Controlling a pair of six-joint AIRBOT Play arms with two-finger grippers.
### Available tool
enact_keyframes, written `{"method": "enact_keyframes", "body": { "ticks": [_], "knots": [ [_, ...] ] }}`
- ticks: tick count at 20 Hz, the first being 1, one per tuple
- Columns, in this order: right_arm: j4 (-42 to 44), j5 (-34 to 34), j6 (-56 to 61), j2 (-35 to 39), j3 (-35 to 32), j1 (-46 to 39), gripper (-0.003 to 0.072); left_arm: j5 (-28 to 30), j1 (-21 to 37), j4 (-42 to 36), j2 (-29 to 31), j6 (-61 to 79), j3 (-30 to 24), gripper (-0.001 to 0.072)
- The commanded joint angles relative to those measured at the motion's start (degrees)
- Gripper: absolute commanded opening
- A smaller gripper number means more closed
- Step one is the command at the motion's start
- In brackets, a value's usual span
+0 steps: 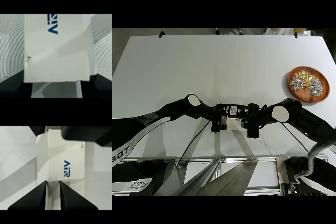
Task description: Fold the box and place the chain.
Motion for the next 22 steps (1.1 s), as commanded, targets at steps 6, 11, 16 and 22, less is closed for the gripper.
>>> {"method": "enact_keyframes", "body": {
  "ticks": [6,11,16,22],
  "knots": [
    [-0.85,-2.54,0.42,3.10,-0.02,0.00,0.0155,-0.02,0.00,0.04,0.00,0.11,-0.02,0.0256],
    [-0.85,-6.43,0.42,3.52,-0.02,0.00,0.0156,0.00,0.00,0.04,0.00,0.11,0.00,0.0256],
    [-0.83,-8.09,0.44,3.28,-0.07,0.00,0.0157,-0.02,0.00,0.04,0.00,0.11,-0.02,0.0256],
    [-0.04,-8.48,0.46,0.96,-2.16,0.00,0.0157,0.00,0.00,0.04,0.00,0.11,-0.02,0.0256]
  ]
}}
